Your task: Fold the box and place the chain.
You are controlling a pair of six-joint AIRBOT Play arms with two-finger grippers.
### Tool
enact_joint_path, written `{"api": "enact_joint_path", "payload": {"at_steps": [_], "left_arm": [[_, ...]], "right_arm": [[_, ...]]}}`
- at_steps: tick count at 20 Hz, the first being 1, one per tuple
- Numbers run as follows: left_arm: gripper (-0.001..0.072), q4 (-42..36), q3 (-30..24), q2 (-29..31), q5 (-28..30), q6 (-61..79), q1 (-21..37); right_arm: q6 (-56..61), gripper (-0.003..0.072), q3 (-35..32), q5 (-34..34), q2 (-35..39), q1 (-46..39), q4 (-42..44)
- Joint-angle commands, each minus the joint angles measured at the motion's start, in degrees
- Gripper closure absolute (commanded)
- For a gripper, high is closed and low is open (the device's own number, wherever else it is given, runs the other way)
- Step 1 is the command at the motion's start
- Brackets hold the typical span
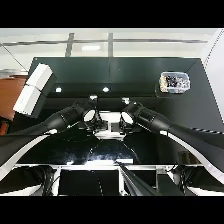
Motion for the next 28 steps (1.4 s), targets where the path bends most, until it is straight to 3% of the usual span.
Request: {"api": "enact_joint_path", "payload": {"at_steps": [1, 2, 8, 15, 19, 21, 23, 24, 25, 28], "left_arm": [[0.0678, 0.0, 0.0, 0.0, -0.1, -0.1, 0.0], [0.0678, 0.0, 0.0, 0.0, -0.1, -0.1, 0.0], [0.0678, 0.0, 0.0, 0.0, -0.3, -0.1, 0.0], [0.0678, 0.0, 0.0, 0.0, -0.9, 0.0, 0.0], [0.0678, 0.0, 0.0, 0.0, -1.0, 0.0, 0.0], [0.0678, 0.0, 0.0, 0.0, -1.0, 0.0, 0.0], [0.0678, 0.0, 0.0, 0.0, -0.9, 0.0, 0.0], [0.0678, 0.0, 0.0, 0.0, -0.9, 0.0, 0.1], [0.0678, 0.0, 0.0, 0.0, -0.9, 0.0, 0.1], [0.0678, 0.0, 0.0, 0.0, -1.2, 0.0, 0.1]], "right_arm": [[0.4, 0.0281, 0.2, 0.3, 0.1, -0.1, 0.2], [0.3, 0.0235, 0.5, 1.6, 0.1, -0.4, 0.7], [-5.3, 0.0236, 1.7, 4.1, 5.6, -4.1, -0.6], [-18.6, 0.0236, 2.3, 11.2, 21.9, -15.0, -1.8], [-21.3, 0.0236, 2.0, 17.6, 25.2, -25.4, -17.2], [-22.0, 0.0237, 1.0, 14.0, 25.2, -31.3, -22.2], [-22.0, 0.0235, -0.6, 5.1, 25.1, -37.3, -22.1], [-21.9, 0.0176, -1.4, 0.3, 24.7, -39.7, -22.1], [-22.0, -0.0017, -2.0, -4.9, 23.8, -42.0, -22.0], [-21.9, -0.0021, -0.2, -16.3, 17.4, -47.7, -21.8]]}}
